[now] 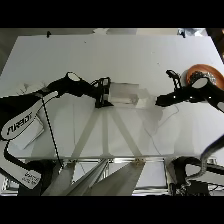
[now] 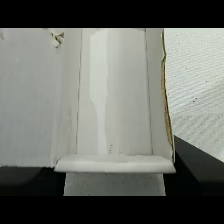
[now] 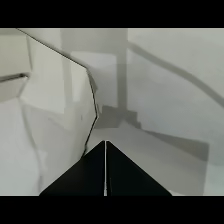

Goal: Fold the box and place the chain.

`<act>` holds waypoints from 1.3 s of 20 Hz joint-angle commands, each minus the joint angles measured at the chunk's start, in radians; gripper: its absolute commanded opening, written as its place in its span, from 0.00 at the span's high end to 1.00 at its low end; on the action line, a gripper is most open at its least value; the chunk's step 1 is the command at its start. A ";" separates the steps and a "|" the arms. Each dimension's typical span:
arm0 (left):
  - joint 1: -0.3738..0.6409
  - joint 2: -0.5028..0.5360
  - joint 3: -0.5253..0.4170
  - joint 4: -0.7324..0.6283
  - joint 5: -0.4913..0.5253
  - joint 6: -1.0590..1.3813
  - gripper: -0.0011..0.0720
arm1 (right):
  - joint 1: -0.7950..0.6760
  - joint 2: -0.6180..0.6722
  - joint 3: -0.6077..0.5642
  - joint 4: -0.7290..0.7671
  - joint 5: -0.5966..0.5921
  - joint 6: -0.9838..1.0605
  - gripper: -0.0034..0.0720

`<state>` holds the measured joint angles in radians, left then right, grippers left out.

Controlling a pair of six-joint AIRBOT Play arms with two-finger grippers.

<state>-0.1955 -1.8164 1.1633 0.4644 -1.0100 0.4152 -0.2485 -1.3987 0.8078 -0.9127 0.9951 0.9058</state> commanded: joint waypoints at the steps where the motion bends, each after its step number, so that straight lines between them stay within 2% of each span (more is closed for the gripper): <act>1: 0.001 0.000 0.000 0.000 0.000 0.000 0.69 | 0.053 -0.040 -0.003 0.103 -0.022 -0.024 0.95; 4: 0.001 0.000 0.000 0.000 0.000 0.000 0.69 | 0.075 -0.051 -0.003 0.111 -0.028 -0.023 0.95; 7: 0.001 0.000 0.000 0.000 0.000 0.000 0.69 | 0.075 -0.051 -0.003 0.185 -0.026 -0.034 0.93; 9: 0.001 0.000 0.000 0.000 0.000 0.000 0.69 | 0.074 -0.051 -0.003 0.291 0.009 -0.109 0.79; 11: 0.001 0.000 0.000 0.000 0.000 0.000 0.69 | 0.074 -0.051 -0.003 0.376 0.019 -0.134 0.71; 21: 0.000 0.000 0.000 0.000 0.000 0.000 0.69 | 0.074 -0.051 -0.003 0.448 0.037 -0.205 0.64; 24: 0.000 0.000 0.000 0.000 0.000 0.000 0.69 | 0.090 -0.051 -0.003 0.450 0.033 -0.243 0.45; 26: 0.001 0.000 0.000 0.000 0.000 0.000 0.69 | 0.117 -0.051 -0.003 0.444 -0.002 -0.257 0.40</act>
<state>-0.1955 -1.8164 1.1633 0.4644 -1.0103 0.4149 -0.1551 -1.4498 0.8055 -0.4728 1.0229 0.6838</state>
